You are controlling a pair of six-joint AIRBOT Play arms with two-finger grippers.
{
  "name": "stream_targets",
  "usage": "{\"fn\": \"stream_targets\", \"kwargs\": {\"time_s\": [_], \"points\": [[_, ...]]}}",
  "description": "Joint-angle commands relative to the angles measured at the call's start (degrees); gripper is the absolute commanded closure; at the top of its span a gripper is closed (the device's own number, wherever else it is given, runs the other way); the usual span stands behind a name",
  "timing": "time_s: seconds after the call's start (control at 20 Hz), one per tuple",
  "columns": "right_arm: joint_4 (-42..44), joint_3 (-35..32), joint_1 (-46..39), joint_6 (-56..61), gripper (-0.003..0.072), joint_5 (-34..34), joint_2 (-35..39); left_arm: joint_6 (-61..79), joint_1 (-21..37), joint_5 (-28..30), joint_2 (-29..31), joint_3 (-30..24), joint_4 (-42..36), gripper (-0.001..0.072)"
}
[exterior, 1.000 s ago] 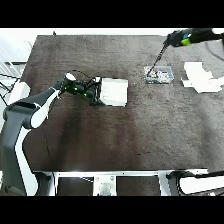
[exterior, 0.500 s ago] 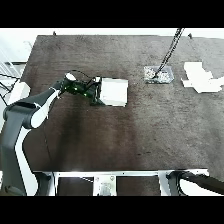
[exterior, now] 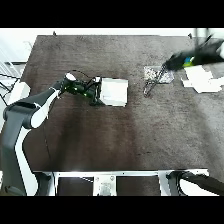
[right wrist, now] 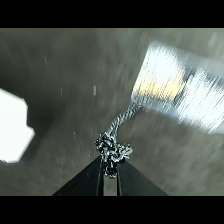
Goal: Fold the box and place the chain.
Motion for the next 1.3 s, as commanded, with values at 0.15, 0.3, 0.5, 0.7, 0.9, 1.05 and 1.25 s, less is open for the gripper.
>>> {"fn": "stream_targets", "kwargs": {"time_s": [0.15, 0.3, 0.5, 0.7, 0.9, 1.05, 1.25], "points": [[-0.4, -25.2, -6.0, 5.2, 0.0673, -16.4, 0.1, 0.0, 0.0, 0.0, 0.0, 0.0, 0.0, 0.0082], [-0.4, -27.6, -9.4, 5.2, 0.0673, -15.7, 0.1, 0.0, 0.0, 0.0, 0.0, 0.0, 0.0, 0.0082], [-1.2, -27.8, -12.2, 5.2, 0.0648, -12.0, 0.1, 0.0, 0.0, 0.0, 0.0, 0.0, 0.0, 0.0082], [-1.2, -27.7, -12.7, 5.2, 0.0353, -12.5, 0.1, 0.0, 0.0, 0.0, 0.0, 0.0, 0.0, 0.0082], [1.8, -27.7, -9.7, 0.7, 0.0470, -12.3, 0.1, 0.0, 0.0, 0.0, 0.0, 0.0, 0.0, 0.0082], [5.0, -27.7, -7.4, -8.1, 0.0381, -14.3, -0.7, 0.0, 0.0, 0.0, 0.0, 0.0, 0.0, 0.0082], [6.3, -27.6, -7.6, -16.2, 0.0381, -14.4, -5.4, 0.0, 0.0, 0.0, 0.0, 0.0, 0.0, 0.0082]]}}
